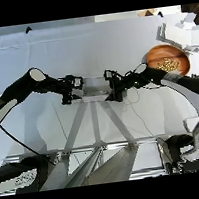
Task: Fold the box and place the chain.
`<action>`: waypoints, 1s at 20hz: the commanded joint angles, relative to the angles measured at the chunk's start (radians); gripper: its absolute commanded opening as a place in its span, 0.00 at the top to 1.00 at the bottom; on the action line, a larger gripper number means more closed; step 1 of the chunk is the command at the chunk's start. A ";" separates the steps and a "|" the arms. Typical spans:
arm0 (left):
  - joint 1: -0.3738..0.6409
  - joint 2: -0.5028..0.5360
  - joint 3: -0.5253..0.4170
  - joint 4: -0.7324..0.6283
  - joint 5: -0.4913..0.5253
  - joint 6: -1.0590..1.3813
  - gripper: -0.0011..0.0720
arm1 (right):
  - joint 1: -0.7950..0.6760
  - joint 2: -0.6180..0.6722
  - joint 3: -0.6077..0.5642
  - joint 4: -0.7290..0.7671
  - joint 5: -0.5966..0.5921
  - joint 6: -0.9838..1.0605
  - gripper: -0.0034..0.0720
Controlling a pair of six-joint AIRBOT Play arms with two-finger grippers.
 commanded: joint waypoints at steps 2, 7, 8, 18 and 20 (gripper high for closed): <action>0.000 -0.002 0.000 0.061 -0.003 -0.006 0.42 | 0.000 0.001 0.001 0.000 0.000 0.000 0.30; 0.000 -0.002 0.000 0.058 0.028 -0.006 0.73 | 0.000 0.001 0.001 0.000 0.000 0.000 0.30; -0.001 -0.002 0.000 0.051 0.027 -0.006 0.76 | 0.000 0.001 0.001 0.000 0.000 0.000 0.30; -0.001 -0.073 -0.001 -0.055 0.032 -0.006 0.98 | 0.000 0.001 0.001 0.000 0.000 0.000 0.30; -0.001 -0.073 -0.001 -0.072 0.043 -0.006 0.97 | 0.000 0.001 0.001 0.000 0.000 0.000 0.30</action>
